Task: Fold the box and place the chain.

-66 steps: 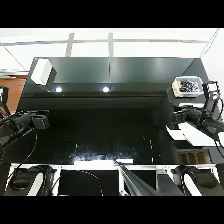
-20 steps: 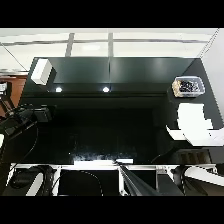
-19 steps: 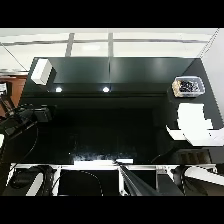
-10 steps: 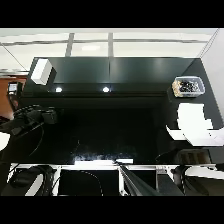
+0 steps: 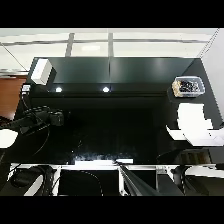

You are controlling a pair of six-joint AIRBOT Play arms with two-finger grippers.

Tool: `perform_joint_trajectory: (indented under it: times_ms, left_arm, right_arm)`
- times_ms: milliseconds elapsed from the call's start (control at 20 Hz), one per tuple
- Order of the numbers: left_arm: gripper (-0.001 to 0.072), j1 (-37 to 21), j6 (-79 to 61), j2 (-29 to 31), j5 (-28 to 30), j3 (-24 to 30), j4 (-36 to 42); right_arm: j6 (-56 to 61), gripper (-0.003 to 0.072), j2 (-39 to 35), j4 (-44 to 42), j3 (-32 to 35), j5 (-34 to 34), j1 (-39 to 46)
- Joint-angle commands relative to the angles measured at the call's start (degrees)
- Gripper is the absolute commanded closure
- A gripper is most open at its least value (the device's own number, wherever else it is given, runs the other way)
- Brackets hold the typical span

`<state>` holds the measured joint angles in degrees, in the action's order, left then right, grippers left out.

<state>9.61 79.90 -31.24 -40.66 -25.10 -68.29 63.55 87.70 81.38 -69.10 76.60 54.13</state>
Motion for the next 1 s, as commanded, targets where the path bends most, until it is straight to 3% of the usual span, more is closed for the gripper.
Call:
perform_joint_trajectory:
  times_ms: [0,50,100,250,300,350,600,650,950]
  left_arm:
    - [0.0001,0.2,0.0,-0.2,0.0,0.0,0.0]
    - [0.0002,0.2,0.0,-0.2,0.0,0.0,0.0]
    - [0.0001,0.2,0.0,-0.2,0.0,0.0,-0.1]
    - [0.0002,0.2,0.0,-0.2,0.0,0.0,-0.2]
    - [0.0002,0.2,0.0,-0.2,0.0,0.0,-0.2]
    - [0.0002,0.2,0.0,-0.2,0.0,0.0,-0.2]
    - [0.0002,0.2,0.0,-0.2,0.0,0.0,-0.2]
    - [0.0002,0.2,0.0,-0.2,0.0,0.0,-0.2]
    - [0.0002,0.2,0.0,-0.2,0.0,0.0,-0.2]
  right_arm:
    - [0.9,0.0074,-0.4,2.9,1.9,1.0,0.1]
    - [0.9,0.0076,-0.7,2.8,1.9,0.6,0.1]
    - [0.9,0.0179,-1.0,2.7,1.9,0.1,0.1]
    - [-1.7,0.0237,-1.4,-1.0,1.9,0.2,0.2]
    - [-2.8,0.0442,-1.5,-2.5,1.9,0.8,0.2]
    - [-3.6,0.0577,-1.5,-3.9,1.9,1.6,0.1]
    - [-7.8,0.0601,-2.8,-9.6,2.0,3.0,0.0]
    - [-8.5,0.0682,-3.3,-10.9,2.2,3.1,0.0]
    - [-10.4,0.0680,-7.7,-18.2,6.6,2.6,0.0]
